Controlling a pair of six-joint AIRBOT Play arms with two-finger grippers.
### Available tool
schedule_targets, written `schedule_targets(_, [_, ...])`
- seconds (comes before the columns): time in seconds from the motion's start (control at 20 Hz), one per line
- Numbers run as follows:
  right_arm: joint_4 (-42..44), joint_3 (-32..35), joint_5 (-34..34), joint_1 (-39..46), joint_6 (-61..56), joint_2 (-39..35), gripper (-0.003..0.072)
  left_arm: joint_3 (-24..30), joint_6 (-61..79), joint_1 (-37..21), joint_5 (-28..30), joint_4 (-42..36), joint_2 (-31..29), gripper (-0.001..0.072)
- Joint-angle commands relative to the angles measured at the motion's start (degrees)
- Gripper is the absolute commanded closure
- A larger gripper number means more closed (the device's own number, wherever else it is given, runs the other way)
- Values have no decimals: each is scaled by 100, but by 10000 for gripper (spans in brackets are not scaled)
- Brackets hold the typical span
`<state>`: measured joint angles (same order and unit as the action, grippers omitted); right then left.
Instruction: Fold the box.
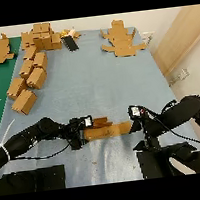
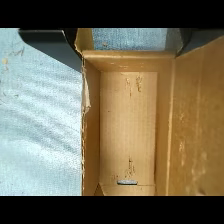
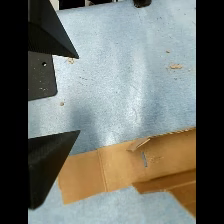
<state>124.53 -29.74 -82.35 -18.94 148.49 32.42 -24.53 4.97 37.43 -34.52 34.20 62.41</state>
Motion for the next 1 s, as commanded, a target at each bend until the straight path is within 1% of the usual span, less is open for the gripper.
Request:
schedule_targets(0.0, [-4, -4, -11, 2, 0, 0, -23, 7, 35, 2, -59, 7, 13, 238])
schedule_targets(0.15, [4, -7, -57, 2, -111, 0, -23, 7, 2, 0, -59, 9, 13, 238])
schedule_targets(0.2, [46, -4, -140, 2, -573, 0, -23, 7, -11, 0, -59, 9, 13, 238])
schedule_targets(0.3, [323, 0, -136, 2, -2332, 0, -23, 7, -9, 0, -57, 9, 13, 238])
schedule_targets(0.4, [702, 0, 22, 2, -4614, 0, -23, 7, -9, 0, -57, 7, 13, 238])
schedule_targets(0.45, [704, 0, 289, 2, -5226, 0, -22, 7, -9, 0, -52, 7, 13, 238])
schedule_targets(0.5, [702, 0, 542, 2, -5578, 0, -22, 7, -9, 0, -52, 7, 13, 238])
schedule_targets(0.55, [691, 0, 857, 0, -5847, 4, -21, 7, -9, 0, -57, 7, 13, 238])
schedule_targets(0.6, [673, 4, 1178, 0, -5847, 20, -10, 7, -9, 0, -55, 7, 13, 238])
schedule_targets(0.65, [675, 9, 1390, -4, -5875, 74, 44, 7, -9, 0, -52, 7, 13, 237])
schedule_targets(0.7, [678, 9, 1443, -9, -6122, 192, 163, 7, -9, 0, -52, 9, 13, 238])
schedule_targets(0.75, [728, 7, 1517, -13, -6314, 391, 637, 7, -9, 0, -55, 7, 13, 238])
schedule_targets(0.8, [896, 4, 1635, -39, -6306, 629, 683, 7, -9, 0, -55, 7, 13, 238])
schedule_targets(0.85, [1147, 2, 1790, -79, -6186, 879, 684, 7, -9, 0, -55, 7, 13, 238])
schedule_targets(0.95, [2133, -98, 1985, -107, -5211, 1582, 684, 7, -9, 0, -52, 9, 13, 238])
